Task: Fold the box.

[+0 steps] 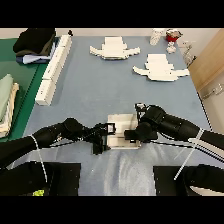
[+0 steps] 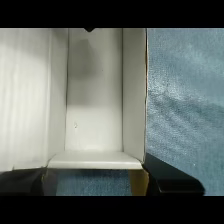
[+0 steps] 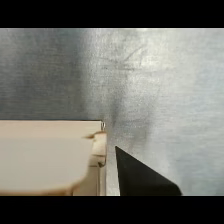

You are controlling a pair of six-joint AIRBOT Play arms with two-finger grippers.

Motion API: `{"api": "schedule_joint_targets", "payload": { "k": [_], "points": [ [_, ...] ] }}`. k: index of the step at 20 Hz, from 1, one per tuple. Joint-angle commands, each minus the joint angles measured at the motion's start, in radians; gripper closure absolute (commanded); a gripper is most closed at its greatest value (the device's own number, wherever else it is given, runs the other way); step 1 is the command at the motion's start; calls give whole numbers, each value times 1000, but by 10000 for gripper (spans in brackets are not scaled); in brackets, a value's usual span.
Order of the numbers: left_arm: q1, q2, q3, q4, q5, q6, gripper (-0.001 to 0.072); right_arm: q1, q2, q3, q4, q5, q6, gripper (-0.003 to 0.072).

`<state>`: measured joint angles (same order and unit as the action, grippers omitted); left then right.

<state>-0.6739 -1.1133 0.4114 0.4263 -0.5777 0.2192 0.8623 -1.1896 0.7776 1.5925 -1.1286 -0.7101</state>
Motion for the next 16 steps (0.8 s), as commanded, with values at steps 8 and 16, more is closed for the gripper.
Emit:
{"api": "schedule_joint_targets", "payload": {
  "k": [8,16],
  "points": [
    [0,1,1,0,0,0,176,0,-1,3,6,-62,-5,683],
    [0,1,1,0,0,0,176,-2,2,12,12,-63,-16,185]
  ]
}}
